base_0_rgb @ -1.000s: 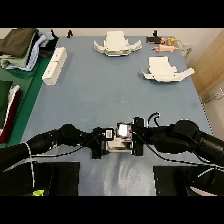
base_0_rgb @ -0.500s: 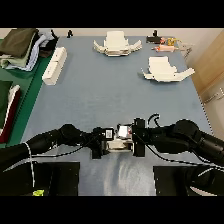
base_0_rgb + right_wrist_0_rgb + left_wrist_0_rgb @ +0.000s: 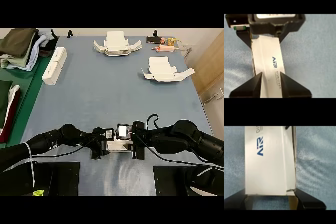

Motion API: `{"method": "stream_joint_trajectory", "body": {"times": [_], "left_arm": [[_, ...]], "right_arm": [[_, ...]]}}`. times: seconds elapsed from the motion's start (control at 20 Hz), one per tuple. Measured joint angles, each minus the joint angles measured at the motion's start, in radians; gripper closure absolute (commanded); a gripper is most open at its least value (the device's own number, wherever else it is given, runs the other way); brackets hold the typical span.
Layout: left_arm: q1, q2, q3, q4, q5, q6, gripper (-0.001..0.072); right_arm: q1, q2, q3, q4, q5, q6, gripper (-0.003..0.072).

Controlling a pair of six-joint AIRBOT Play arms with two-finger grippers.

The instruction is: Fold the box.

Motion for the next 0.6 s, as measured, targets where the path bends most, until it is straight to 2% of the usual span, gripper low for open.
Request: {"method": "stream_joint_trajectory", "body": {"times": [0.45, 0.6], "left_arm": [[0.000, 0.000, 0.000, -0.001, -0.004, 0.002, 0.0238], [0.000, 0.000, 0.000, -0.002, -0.003, 0.000, 0.0238]], "right_arm": [[0.077, -0.036, 0.000, -0.013, 0.006, 0.001, 0.0355], [0.083, -0.035, 0.006, -0.035, 0.006, 0.003, 0.0284]]}}
